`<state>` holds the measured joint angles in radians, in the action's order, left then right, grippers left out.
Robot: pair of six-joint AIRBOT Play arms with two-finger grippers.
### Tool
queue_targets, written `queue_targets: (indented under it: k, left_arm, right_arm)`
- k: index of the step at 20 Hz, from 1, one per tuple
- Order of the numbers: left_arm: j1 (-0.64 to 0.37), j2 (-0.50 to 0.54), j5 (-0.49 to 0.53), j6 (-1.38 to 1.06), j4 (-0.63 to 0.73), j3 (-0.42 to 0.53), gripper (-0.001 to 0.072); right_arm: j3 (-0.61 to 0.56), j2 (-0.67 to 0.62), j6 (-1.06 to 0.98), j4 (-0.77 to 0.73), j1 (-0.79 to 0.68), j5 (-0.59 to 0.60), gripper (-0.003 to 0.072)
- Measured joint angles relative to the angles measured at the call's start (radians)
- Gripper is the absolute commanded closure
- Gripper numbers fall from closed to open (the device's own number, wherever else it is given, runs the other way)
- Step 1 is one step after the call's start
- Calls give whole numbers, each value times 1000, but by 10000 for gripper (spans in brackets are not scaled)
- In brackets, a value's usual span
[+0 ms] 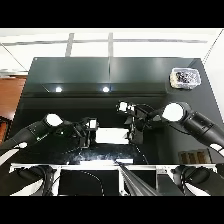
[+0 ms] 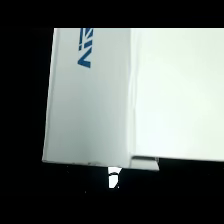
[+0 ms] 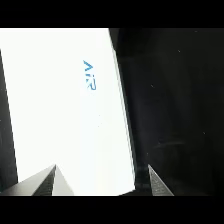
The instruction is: Fold the box and place the chain.
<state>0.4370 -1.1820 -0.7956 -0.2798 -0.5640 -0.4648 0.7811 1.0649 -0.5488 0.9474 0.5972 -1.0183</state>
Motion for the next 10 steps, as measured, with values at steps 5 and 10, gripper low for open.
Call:
queue_targets:
  k: [5, 10]
  left_arm:
    - [0, 0, 0, 0, 0, 0, 363]
    - [0, 0, 0, 0, 0, 0, 363]
  right_arm:
    - [-2, 1, 6, -1, 42, 16, -13]
    - [-2, 14, -13, 18, 67, 49, -13]
